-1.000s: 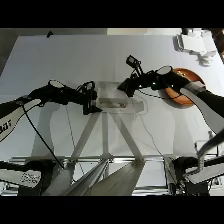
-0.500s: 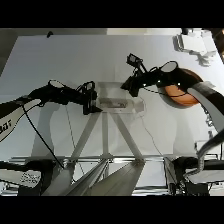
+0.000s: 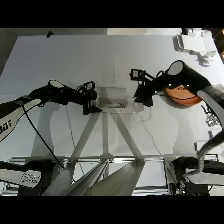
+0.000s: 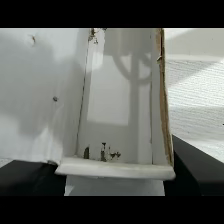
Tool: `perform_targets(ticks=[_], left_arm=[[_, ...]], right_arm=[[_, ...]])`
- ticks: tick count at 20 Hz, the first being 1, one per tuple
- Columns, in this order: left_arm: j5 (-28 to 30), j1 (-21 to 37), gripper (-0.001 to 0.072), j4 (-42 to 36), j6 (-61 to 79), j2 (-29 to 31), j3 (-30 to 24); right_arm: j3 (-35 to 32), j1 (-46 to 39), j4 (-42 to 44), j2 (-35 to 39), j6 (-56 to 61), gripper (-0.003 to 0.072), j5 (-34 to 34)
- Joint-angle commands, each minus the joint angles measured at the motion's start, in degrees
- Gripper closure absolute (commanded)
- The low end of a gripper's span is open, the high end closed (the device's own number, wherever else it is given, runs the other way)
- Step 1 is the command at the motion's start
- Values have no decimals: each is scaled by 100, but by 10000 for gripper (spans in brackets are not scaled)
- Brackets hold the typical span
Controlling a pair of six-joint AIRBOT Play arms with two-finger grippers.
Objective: Fold the box and place the chain.
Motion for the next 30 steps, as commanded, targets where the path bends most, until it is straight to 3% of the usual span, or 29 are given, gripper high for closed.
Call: perform_targets(ticks=[1,3,9,16,18,19,20,21,22,23,26,27,30], left_arm=[[0,-2,334,-2,2,-4,-2],[0,0,334,-2,2,-4,-2],[0,0,334,-2,2,-4,-2],[0,0,334,-2,2,-4,-2],[0,0,334,-2,2,-4,-2],[-2,0,334,-2,2,-4,-2],[0,0,334,-2,2,-4,-2],[-2,0,334,-2,2,-4,-2],[0,0,334,-2,2,-4,-2],[0,0,334,-2,2,-4,-2],[0,0,334,-2,2,-4,-2],[0,0,334,-2,2,-4,-2],[-2,0,334,-2,2,-4,-2]], right_arm=[[-79,219,-129,-260,-214,404,-179],[-79,354,-44,-452,-299,344,-199],[-79,511,476,-570,-310,347,-350],[-79,533,807,-570,-321,468,-356],[-79,562,841,-570,-319,471,-426],[-79,579,870,-570,-319,511,-487],[-79,601,909,-573,-319,504,-546],[-79,621,929,-575,-315,436,-623],[-79,643,946,-579,-315,311,-638],[-79,656,949,-586,-313,273,-623],[-79,654,907,-595,-269,274,-581],[-79,654,903,-592,-267,296,-544],[-79,654,855,-501,-267,595,-415]])
